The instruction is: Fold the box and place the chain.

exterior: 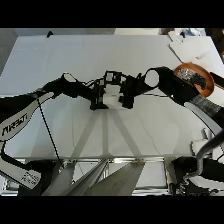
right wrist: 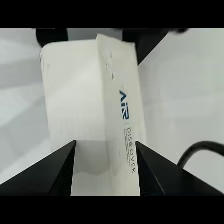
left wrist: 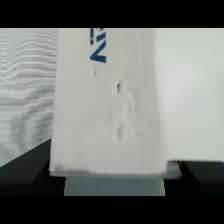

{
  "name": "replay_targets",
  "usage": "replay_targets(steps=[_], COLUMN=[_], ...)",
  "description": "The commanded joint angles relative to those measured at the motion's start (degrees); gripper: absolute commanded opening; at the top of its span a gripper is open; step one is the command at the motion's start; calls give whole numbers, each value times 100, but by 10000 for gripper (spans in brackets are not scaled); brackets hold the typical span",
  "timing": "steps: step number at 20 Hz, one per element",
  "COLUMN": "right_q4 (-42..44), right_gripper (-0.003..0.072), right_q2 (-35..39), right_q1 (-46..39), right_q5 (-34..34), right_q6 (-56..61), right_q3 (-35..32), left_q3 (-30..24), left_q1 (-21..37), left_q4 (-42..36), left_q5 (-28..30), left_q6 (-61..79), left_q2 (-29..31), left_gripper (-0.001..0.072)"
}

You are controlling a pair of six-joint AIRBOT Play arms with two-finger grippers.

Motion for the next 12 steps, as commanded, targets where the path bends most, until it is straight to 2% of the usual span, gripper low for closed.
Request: replay_targets(steps=[1, 6, 9, 12], right_q4=[-15, -168, -297, -197], right_gripper=[418, 417, 416, 417], right_q2=[107, 107, 107, 109], right_q1=[66, 94, 94, 184], right_q5=[-310, -1078, -1071, -789], right_q6=[-146, -116, -81, -83], right_q3=[-258, -258, -260, -262], left_q3=[2, 0, 2, 2], left_q1=[0, 0, 0, 0], left_q4=[2, 2, 2, 2], left_q5=[0, 2, 2, 2], left_q6=[2, 0, 2, 2], left_q2=[-2, -2, -2, -2], left_gripper=[322, 322, 322, 322])
